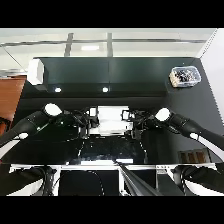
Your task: Fold the box and place the chain.
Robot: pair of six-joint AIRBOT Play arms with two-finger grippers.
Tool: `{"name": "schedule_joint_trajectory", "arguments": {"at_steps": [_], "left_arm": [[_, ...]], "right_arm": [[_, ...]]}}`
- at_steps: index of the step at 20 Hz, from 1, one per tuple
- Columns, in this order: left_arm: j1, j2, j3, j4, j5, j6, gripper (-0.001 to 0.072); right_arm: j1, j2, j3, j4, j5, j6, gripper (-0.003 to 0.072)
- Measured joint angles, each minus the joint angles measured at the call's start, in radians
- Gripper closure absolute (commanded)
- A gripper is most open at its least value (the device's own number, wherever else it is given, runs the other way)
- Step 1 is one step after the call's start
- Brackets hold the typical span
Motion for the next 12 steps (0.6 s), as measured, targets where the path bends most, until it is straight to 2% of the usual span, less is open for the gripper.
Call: {"name": "schedule_joint_trajectory", "arguments": {"at_steps": [7, 9, 10, 11, 12], "left_arm": [[-0.036, -0.04, 0.0, -0.086, 0.012, 0.003, 0.0593], [-0.039, -0.045, 0.0, -0.094, 0.014, 0.002, 0.062], [-0.04, -0.047, 0.0, -0.096, 0.014, 0.0, 0.0506], [-0.041, -0.048, 0.0, -0.1, 0.015, 0.0, 0.0304], [-0.041, -0.048, 0.0, -0.102, 0.015, 0.0, 0.0256]], "right_arm": [[0.0, 0.0, 0.0, 0.0, 0.0, 0.0, 0.0254], [0.0, 0.0, 0.0, 0.0, 0.0, 0.0, 0.0254], [0.0, 0.0, 0.0, 0.0, 0.0, 0.0, 0.0254], [0.0, 0.0, 0.0, 0.0, 0.0, 0.0, 0.0254], [0.0, 0.0, 0.0, 0.0, 0.0, 0.0, 0.0254]]}}
